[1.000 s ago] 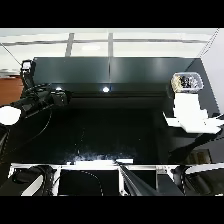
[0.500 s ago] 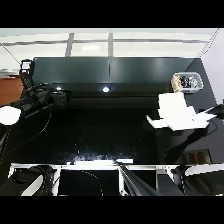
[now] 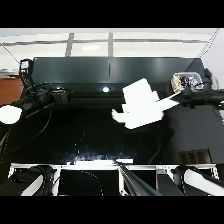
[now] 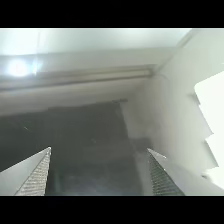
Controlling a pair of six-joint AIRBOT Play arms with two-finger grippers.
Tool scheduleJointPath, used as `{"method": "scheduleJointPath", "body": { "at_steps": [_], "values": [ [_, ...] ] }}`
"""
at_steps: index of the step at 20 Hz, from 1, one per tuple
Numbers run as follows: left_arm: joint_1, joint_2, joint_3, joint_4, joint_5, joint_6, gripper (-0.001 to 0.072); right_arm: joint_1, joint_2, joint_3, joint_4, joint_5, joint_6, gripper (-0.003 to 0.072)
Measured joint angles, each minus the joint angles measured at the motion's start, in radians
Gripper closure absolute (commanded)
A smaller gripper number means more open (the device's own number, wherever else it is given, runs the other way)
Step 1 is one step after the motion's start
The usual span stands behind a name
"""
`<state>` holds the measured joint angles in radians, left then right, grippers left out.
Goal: Fold the box and place the chain.
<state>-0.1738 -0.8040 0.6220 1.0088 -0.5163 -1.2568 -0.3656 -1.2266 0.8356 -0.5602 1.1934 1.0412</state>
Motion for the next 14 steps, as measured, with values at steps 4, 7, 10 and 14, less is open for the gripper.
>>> {"method": "scheduleJointPath", "body": {
  "at_steps": [4,7,10,14],
  "values": [
    [-0.004,-0.042,0.000,-0.060,-0.131,-0.007,0.0002,0.277,0.261,-0.257,0.111,-0.294,0.022,0.0670],
    [-0.017,-0.076,0.000,-0.086,-0.192,-0.001,0.0002,0.484,0.377,-0.364,0.130,-0.439,-0.063,0.0670],
    [-0.022,-0.093,0.000,-0.098,-0.207,0.012,0.0002,0.669,0.425,-0.408,0.123,-0.559,-0.129,0.0671],
    [-0.018,-0.137,-0.007,-0.117,-0.282,0.014,0.0001,0.842,0.445,-0.426,0.108,-0.751,-0.163,0.0670]
  ]
}}
